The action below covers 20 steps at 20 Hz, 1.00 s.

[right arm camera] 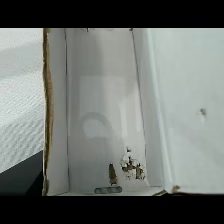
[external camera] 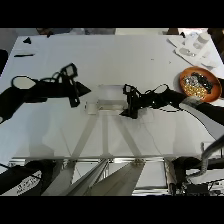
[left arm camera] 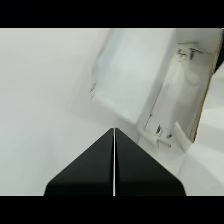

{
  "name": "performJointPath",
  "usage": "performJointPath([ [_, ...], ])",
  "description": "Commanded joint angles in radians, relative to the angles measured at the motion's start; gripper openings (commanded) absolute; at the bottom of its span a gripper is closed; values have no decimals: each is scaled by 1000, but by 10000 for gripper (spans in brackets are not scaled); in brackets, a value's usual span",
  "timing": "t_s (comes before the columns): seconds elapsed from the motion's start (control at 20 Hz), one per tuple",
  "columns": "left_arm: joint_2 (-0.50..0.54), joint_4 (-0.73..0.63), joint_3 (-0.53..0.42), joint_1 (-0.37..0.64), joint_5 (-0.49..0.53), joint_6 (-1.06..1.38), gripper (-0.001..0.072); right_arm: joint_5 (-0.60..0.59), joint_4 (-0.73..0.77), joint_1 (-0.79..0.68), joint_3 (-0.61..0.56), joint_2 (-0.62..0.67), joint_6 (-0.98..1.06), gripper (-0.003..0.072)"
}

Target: Fold the box and place the chain.

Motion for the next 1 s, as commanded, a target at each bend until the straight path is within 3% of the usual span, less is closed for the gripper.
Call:
performJointPath([
  [0.0,58,233,0,121,-13,-668,13,0,0,0,0,1,0,397],
  [0.15,8,393,-3,104,-53,-856,10,0,0,0,0,1,0,397],
  [0.3,-87,392,-3,32,-98,-941,9,0,0,0,0,1,0,397],
  [0.55,-237,364,-3,-45,-80,-1069,7,0,0,0,0,1,0,397],
  [0.95,-305,282,-3,-50,-22,-1098,5,0,0,0,0,1,0,397],
])
